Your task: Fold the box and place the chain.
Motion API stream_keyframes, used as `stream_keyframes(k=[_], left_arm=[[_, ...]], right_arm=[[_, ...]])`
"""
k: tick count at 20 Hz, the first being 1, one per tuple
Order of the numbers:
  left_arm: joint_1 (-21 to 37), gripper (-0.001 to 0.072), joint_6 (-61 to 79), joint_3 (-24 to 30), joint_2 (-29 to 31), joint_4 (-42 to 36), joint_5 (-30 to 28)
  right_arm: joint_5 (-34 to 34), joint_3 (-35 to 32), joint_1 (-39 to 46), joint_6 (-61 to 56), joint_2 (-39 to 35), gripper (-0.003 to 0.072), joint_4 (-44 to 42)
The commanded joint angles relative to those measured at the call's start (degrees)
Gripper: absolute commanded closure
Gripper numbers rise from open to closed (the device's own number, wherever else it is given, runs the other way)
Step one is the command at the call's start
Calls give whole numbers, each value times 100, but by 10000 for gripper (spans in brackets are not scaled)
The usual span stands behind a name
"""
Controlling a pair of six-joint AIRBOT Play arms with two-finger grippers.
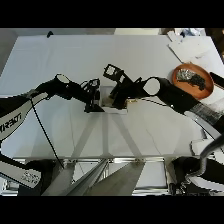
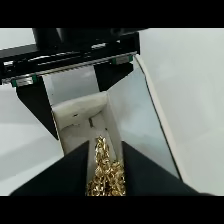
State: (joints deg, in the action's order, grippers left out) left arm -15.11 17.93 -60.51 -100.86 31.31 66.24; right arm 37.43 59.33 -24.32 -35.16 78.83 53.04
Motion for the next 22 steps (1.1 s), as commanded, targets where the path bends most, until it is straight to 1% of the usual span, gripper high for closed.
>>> stream_keyframes(k=[1, 4, 6, 7, 9, 10, 11, 12, 13, 16, 19, 22], left_arm=[[0, 313, 0, 0, -2, 0, 0], [0, 313, 0, 0, -2, 0, 2], [0, 313, 0, 0, -2, 0, 0], [0, 313, 0, 0, -2, 0, 0], [0, 313, 0, 0, -2, 0, -2], [0, 313, 0, 0, -2, 0, 0], [0, 313, 0, 0, -2, 0, 0], [0, 313, 0, 0, -2, 0, 0], [0, 313, 0, 0, -2, 0, 0], [0, 313, 0, 0, -2, 0, 0], [0, 313, 0, 0, -2, 0, 0], [0, 313, 0, 0, -2, 0, -2]], right_arm=[[186, 7, -35, -188, -35, 424, 55], [402, 4, 127, -116, -365, 424, 258], [643, 4, 507, 94, -643, 424, 267], [841, 4, 748, 293, -769, 424, 267], [1453, 4, 1362, 793, -876, 422, 269], [1696, -4, 1641, 1019, -848, 404, 269], [1829, -20, 1897, 1241, -776, 378, 269], [1873, -31, 2094, 1456, -662, 336, 269], [1873, -31, 2216, 1580, -518, 322, 267], [1882, -31, 2267, 1663, 79, 323, 264], [1838, -31, 2133, 2135, 695, 324, 267], [1484, -31, 2061, 2199, 1115, 324, 264]])
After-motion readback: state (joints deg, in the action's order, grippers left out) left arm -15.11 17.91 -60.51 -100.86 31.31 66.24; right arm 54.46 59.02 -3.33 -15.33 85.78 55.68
